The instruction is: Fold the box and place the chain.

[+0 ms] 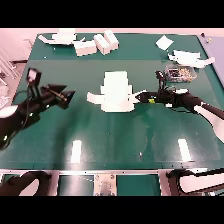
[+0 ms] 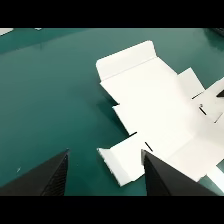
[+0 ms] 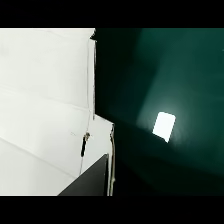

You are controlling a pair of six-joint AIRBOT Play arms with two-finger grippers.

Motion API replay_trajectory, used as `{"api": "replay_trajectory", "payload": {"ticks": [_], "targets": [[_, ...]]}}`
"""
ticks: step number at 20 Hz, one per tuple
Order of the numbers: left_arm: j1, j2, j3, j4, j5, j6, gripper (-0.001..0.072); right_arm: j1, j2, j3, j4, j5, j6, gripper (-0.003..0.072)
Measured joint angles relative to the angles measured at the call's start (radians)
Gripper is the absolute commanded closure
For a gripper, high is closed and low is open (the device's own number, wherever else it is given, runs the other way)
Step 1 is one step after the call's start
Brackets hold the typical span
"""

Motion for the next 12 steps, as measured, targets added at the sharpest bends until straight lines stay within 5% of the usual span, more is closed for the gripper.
{"api": "replay_trajectory", "payload": {"ticks": [6,12], "targets": [[0.000,-0.360,0.278,-0.002,-0.176,-0.003,0.0183,-0.001,0.000,0.000,0.000,-0.001,0.000,0.0680],[0.000,-0.596,0.493,-0.001,-0.307,-0.048,0.0183,-0.001,0.000,0.001,0.005,-0.019,0.000,0.0680]]}}
